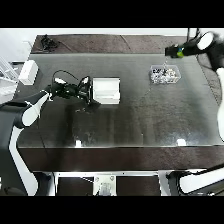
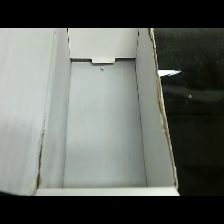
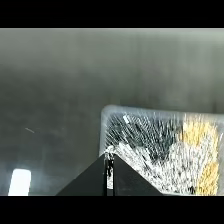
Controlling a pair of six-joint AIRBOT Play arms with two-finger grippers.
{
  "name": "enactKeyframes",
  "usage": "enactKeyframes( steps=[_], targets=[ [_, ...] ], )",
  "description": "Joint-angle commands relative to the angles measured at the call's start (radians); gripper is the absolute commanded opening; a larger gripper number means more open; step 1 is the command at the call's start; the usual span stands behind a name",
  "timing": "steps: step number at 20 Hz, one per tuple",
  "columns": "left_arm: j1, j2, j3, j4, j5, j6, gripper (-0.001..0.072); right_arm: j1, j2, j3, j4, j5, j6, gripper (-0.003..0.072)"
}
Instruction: Fold the box and place the chain.
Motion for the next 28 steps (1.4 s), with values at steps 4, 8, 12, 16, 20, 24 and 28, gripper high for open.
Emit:
enactKeyframes(
  steps=[4, 8, 12, 16, 20, 24, 28],
  targets=[
    [-0.001, 0.0, 0.0, 0.0, 0.0, 0.0, 0.0355, 0.158, 0.278, 0.002, -0.009, 0.015, -0.002, 0.0011],
    [-0.001, 0.0, 0.0, 0.0, 0.0, 0.0, 0.0355, 0.301, 0.369, 0.002, -0.009, 0.003, -0.029, 0.0011],
    [-0.001, 0.0, 0.0, 0.0, 0.0, 0.001, 0.0355, 0.445, 0.38, 0.002, -0.008, -0.006, -0.07, 0.0011],
    [-0.001, 0.0, 0.0, 0.0, 0.0, 0.0, 0.0356, 0.552, 0.365, 0.002, -0.008, -0.007, -0.08, 0.0011],
    [-0.001, 0.0, 0.0, 0.0, 0.0, 0.0, 0.0355, 0.605, 0.319, -0.013, -0.008, -0.007, -0.084, 0.0011],
    [-0.001, 0.0, 0.0, 0.0, 0.0, 0.0, 0.0355, 0.614, 0.271, -0.06, 0.032, -0.007, -0.084, 0.0011],
    [-0.001, 0.0, 0.0, 0.0, 0.0, 0.001, 0.0356, 0.617, 0.226, -0.106, 0.098, -0.008, -0.084, 0.0011]
  ],
)
